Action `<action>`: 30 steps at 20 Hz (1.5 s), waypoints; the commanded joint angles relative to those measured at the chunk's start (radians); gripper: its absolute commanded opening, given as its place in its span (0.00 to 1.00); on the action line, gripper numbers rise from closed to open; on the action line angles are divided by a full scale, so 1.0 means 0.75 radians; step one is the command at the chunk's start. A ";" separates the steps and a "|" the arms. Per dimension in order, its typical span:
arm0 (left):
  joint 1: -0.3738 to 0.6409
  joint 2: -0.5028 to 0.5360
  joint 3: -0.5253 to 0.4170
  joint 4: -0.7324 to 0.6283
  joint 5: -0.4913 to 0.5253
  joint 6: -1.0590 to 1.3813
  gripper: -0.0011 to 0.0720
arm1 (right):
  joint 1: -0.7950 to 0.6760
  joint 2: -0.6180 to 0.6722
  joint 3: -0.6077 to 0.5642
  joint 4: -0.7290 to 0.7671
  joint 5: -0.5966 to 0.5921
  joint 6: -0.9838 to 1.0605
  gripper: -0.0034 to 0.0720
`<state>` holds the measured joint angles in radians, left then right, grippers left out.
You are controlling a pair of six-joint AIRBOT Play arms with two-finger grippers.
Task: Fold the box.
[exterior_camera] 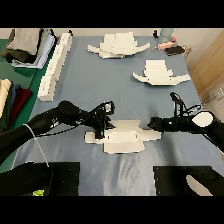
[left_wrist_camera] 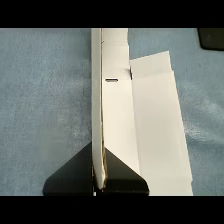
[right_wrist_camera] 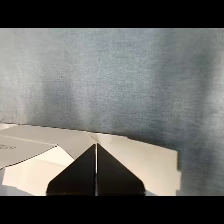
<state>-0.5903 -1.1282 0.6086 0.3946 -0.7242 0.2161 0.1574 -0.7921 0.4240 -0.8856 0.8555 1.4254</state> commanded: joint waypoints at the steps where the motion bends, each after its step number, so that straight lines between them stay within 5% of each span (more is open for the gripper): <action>1: -0.001 -0.023 0.001 0.002 -0.005 0.003 0.03 | 0.001 0.001 0.001 0.001 0.000 -0.001 0.05; 13: -0.001 -0.024 -0.003 0.003 -0.116 -0.036 0.04 | 0.001 0.003 0.001 0.002 0.021 0.000 0.05; 22: -0.001 -0.024 -0.002 0.003 -0.118 -0.035 0.04 | 0.009 0.197 0.024 0.007 0.460 0.192 0.05; 26: -0.002 -0.024 -0.002 0.003 -0.118 -0.035 0.04 | 0.297 0.216 0.024 -0.054 0.492 -0.006 0.05; 30: -0.002 -0.024 -0.002 0.003 -0.119 -0.035 0.04 | 0.816 0.215 0.022 -0.609 0.167 -0.212 0.06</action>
<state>-0.5915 -1.1461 0.6064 0.3965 -0.8127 0.1902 0.5457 -0.6357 0.4416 -1.0668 1.1152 1.3689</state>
